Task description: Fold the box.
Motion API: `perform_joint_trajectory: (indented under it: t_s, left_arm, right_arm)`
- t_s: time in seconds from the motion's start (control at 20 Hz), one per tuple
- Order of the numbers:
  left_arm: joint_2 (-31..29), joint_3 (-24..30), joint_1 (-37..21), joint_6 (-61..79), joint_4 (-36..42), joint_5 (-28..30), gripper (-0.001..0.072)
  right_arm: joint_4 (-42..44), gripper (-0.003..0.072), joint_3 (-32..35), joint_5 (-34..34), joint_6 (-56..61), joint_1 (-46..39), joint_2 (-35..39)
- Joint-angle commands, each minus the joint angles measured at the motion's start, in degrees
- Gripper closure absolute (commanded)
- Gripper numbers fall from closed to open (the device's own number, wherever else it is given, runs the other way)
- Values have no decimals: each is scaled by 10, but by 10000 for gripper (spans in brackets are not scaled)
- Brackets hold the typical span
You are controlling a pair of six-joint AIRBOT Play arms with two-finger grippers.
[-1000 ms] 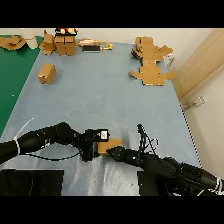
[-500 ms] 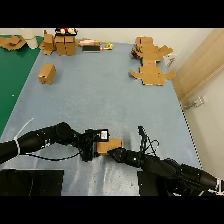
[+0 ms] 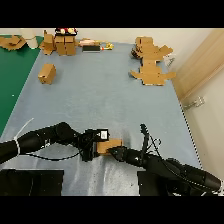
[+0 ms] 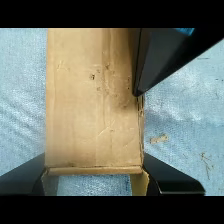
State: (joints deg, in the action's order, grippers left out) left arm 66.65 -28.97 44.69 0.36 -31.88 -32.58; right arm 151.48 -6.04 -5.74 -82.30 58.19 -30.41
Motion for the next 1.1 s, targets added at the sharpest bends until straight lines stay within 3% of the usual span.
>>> perform_joint_trajectory:
  t_s: [0.0, 0.15, 0.35, 1.05]
  left_arm:
    - [0, 0, 0, 1, -1, 0, 364]
    - [0, 0, 0, 1, -1, 1, 364]
    - [0, 0, 0, 1, -1, 0, 364]
    - [0, 0, 0, 0, 13, 0, 365]
  right_arm:
    - [-13, 685, -2, 12, 0, -9, 62]
    - [-42, 685, -1, 0, 0, -61, 79]
    - [-47, 684, -1, -43, 0, -129, 37]
    - [-47, 684, -3, -34, 20, -136, 26]
